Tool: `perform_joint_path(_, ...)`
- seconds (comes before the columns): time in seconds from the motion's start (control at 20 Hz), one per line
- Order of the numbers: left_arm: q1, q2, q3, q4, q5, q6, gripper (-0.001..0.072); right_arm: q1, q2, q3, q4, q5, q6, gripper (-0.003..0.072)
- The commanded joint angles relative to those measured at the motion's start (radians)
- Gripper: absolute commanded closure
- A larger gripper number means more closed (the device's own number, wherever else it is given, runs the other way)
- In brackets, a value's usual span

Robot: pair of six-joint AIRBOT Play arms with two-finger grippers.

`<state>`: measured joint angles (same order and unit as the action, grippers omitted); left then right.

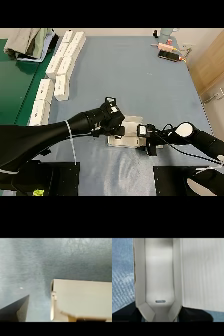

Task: Fold the box.

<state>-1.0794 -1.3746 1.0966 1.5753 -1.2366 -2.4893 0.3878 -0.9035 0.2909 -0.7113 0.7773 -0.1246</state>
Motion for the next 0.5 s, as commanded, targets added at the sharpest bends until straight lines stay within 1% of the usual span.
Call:
perform_joint_path(0.0, 0.059, 0.074, 0.058, -0.009, -0.16, 0.106, 0.0053, 0.0, 0.0, 0.001, 0.001, 0.0, 0.0, 0.0175)
perform_joint_path(0.05, 0.09, 0.109, 0.068, -0.028, -0.207, 0.15, 0.0068, 0.0, 0.0, 0.001, 0.001, 0.0, 0.0, 0.0175)
perform_joint_path(0.1, 0.122, 0.142, 0.068, -0.054, -0.248, 0.193, 0.017, 0.0, 0.0, 0.001, 0.001, 0.0, 0.0, 0.0175)
perform_joint_path(0.15, 0.154, 0.172, 0.067, -0.089, -0.303, 0.26, 0.0437, 0.0, 0.0, 0.001, 0.001, 0.0, 0.0, 0.0175)
perform_joint_path(0.2, 0.18, 0.193, 0.066, -0.118, -0.352, 0.334, 0.0655, 0.0, 0.0, 0.001, 0.001, 0.0, 0.0, 0.0175)
perform_joint_path(0.25, 0.199, 0.208, 0.066, -0.135, -0.381, 0.404, 0.0692, 0.0, 0.0, 0.001, 0.001, 0.0, 0.0, 0.0175)
perform_joint_path(0.3, 0.207, 0.214, 0.067, -0.132, -0.377, 0.441, 0.0692, 0.0, 0.0, 0.001, 0.001, 0.0, 0.0, 0.0175)
perform_joint_path(0.35, 0.208, 0.215, 0.066, -0.115, -0.336, 0.475, 0.0692, 0.0, 0.0, 0.001, 0.001, 0.0, 0.0, 0.0175)
perform_joint_path(0.45, 0.208, 0.215, 0.066, -0.098, -0.212, 0.551, 0.0692, 0.0, 0.0, 0.001, 0.001, 0.0, 0.0, 0.0175)
